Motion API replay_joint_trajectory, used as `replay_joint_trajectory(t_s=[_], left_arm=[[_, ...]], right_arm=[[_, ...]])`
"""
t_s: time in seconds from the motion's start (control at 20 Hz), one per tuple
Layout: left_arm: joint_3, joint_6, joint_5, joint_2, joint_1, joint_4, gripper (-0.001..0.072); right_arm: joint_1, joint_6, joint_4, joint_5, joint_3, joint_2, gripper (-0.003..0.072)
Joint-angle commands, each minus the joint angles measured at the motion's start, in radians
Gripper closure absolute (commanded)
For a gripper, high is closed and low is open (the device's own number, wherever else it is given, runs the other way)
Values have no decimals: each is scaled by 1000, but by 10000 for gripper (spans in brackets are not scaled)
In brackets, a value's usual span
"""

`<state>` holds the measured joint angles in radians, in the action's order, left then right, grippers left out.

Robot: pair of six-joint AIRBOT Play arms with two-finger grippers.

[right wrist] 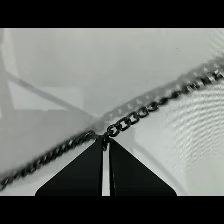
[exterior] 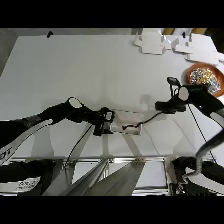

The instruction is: Fold the box and place the chain.

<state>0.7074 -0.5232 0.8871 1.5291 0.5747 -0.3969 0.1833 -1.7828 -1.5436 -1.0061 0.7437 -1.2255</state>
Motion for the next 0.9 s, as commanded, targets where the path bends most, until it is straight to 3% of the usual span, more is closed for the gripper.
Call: replay_joint_trajectory(t_s=[0.0, 0.45, 0.65, 0.85], left_arm=[[0, 0, 0, 1, 0, 0, 500], [0, 0, 0, 1, 0, 0, 500], [0, 0, 0, 1, 0, 0, 500], [0, 0, 0, 1, 0, 0, 500]], right_arm=[[74, 12, -1, -60, 1, 114, 666], [498, -237, 8, -159, 1, 536, 666], [671, -349, 15, -119, 1, 592, 665], [806, -426, 14, 43, 1, 588, 666]])
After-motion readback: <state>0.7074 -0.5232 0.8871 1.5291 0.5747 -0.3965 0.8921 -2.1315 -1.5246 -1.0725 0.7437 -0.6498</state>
